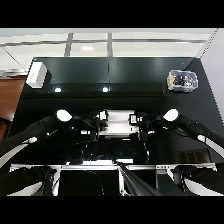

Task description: Fold the box and place the chain.

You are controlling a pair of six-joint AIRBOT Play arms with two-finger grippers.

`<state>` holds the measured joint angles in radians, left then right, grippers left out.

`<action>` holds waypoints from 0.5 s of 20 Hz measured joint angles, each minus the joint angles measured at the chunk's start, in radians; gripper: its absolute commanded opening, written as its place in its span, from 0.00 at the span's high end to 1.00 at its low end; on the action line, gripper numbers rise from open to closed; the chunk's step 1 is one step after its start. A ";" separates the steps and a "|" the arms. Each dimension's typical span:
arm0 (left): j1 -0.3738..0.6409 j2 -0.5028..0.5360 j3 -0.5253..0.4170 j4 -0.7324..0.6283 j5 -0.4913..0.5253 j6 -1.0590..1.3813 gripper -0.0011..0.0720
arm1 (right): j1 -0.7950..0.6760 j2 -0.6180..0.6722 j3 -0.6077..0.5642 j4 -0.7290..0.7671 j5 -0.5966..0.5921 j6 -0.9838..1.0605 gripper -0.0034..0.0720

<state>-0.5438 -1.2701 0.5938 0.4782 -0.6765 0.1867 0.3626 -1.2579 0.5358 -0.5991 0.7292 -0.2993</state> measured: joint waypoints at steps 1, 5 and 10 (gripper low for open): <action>0.010 0.016 0.007 0.040 -0.014 -0.064 0.95 | 0.000 0.000 0.000 0.000 0.000 0.000 0.66; 0.118 0.124 0.021 0.323 -0.079 -0.427 0.95 | 0.000 0.000 0.000 0.000 0.000 0.000 0.66; 0.379 0.180 -0.003 0.498 -0.201 -0.969 0.95 | 0.000 0.000 0.000 0.000 0.000 0.000 0.66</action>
